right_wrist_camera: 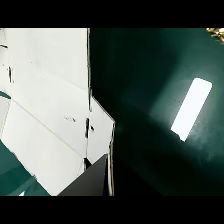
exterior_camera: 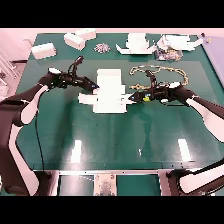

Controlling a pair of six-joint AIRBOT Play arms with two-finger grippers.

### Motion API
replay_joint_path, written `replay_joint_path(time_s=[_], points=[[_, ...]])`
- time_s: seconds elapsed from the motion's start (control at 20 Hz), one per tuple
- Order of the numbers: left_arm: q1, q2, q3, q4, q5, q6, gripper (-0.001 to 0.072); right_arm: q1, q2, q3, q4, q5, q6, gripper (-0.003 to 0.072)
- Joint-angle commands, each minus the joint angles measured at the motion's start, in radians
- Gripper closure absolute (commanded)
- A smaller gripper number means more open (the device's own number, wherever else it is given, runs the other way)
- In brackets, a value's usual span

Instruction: Fold the box and place the chain.

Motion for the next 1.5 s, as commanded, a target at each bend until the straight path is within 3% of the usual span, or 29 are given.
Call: replay_joint_path(time_s=[0.0,0.1,0.2,1.05,1.1,1.15,1.2,1.25,1.35,1.45], points=[[-0.006,-0.003,0.002,0.000,-0.009,0.012,0.0145,0.001,0.000,0.001,0.000,0.000,-0.001,0.0685],[-0.006,-0.003,0.002,0.000,-0.029,0.035,0.0146,0.001,0.000,0.001,0.000,0.000,-0.002,0.0685],[-0.006,-0.003,0.002,0.000,-0.045,0.049,0.0200,0.001,0.000,0.001,0.000,0.000,-0.001,0.0686],[-0.006,-0.036,0.014,-0.051,-0.082,0.082,0.0227,0.001,0.000,0.001,0.000,0.000,-0.008,0.0685],[-0.006,-0.037,0.014,-0.046,-0.085,0.082,0.0344,0.001,0.000,0.001,0.000,0.000,-0.009,0.0685],[-0.006,-0.039,0.014,-0.045,-0.092,0.083,0.0346,0.001,0.000,0.001,0.000,0.000,-0.009,0.0685],[-0.006,-0.043,0.014,-0.037,-0.102,0.087,0.0397,0.001,0.000,0.001,0.000,0.000,-0.009,0.0686],[-0.006,-0.047,0.014,-0.022,-0.119,0.105,0.0508,0.001,0.000,0.001,0.000,0.000,-0.009,0.0685],[-0.006,-0.056,0.013,-0.015,-0.144,0.145,0.0536,0.001,0.000,0.001,0.000,0.000,-0.009,0.0685],[-0.006,-0.061,0.013,-0.018,-0.163,0.210,0.0646,0.001,0.000,0.001,0.000,0.000,-0.009,0.0685]])
